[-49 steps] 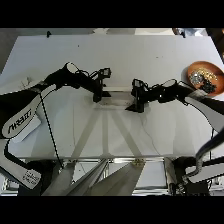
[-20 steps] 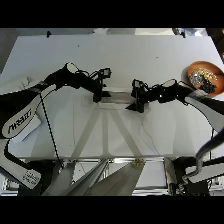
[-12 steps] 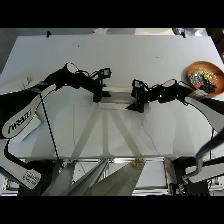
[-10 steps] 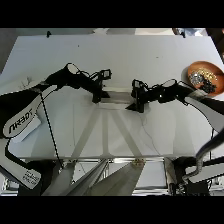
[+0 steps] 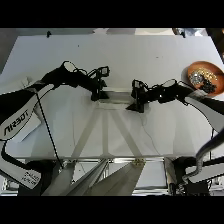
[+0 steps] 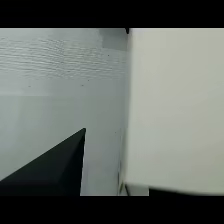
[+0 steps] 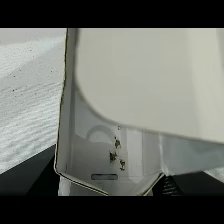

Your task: Fold the box and place the chain.

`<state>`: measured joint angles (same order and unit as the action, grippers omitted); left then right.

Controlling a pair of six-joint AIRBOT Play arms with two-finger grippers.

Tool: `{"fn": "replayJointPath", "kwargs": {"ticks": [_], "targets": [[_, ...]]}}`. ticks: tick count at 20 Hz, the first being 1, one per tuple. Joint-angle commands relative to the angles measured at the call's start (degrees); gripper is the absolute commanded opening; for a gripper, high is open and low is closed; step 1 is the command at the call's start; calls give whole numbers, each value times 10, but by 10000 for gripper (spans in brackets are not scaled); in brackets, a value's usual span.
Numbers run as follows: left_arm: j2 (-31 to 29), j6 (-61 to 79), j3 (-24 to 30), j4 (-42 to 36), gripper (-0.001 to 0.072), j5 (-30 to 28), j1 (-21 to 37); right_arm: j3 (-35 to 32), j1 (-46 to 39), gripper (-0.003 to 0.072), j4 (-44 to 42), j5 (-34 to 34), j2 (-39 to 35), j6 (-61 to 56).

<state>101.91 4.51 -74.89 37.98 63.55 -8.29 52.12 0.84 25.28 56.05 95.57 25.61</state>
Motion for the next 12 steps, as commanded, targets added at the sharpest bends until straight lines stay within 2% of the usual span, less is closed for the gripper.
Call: {"fn": "replayJointPath", "kwargs": {"ticks": [1, 3, 4, 5, 6, 9, 12], "targets": [[-39, 0, -1, 3, 413, 35, 34, 0, 0, 503, 0, -1, 0, 0], [-70, 0, -1, 20, 408, 67, 70, 0, 0, 503, 0, -1, 0, 0], [-84, 0, -1, 39, 341, 83, 85, 0, 0, 503, 0, -1, 0, 0], [-96, 0, -1, 60, 190, 107, 99, 0, 0, 503, 0, -1, 0, 0], [-104, 0, -1, 77, 7, 143, 108, 0, 0, 503, 0, -1, 0, 0], [-110, 0, 0, 76, 10, 218, 100, 0, 0, 503, 0, -1, 0, 0], [-108, 0, 0, 75, 10, 210, 55, 0, 0, 503, 0, -1, 0, 0]]}}
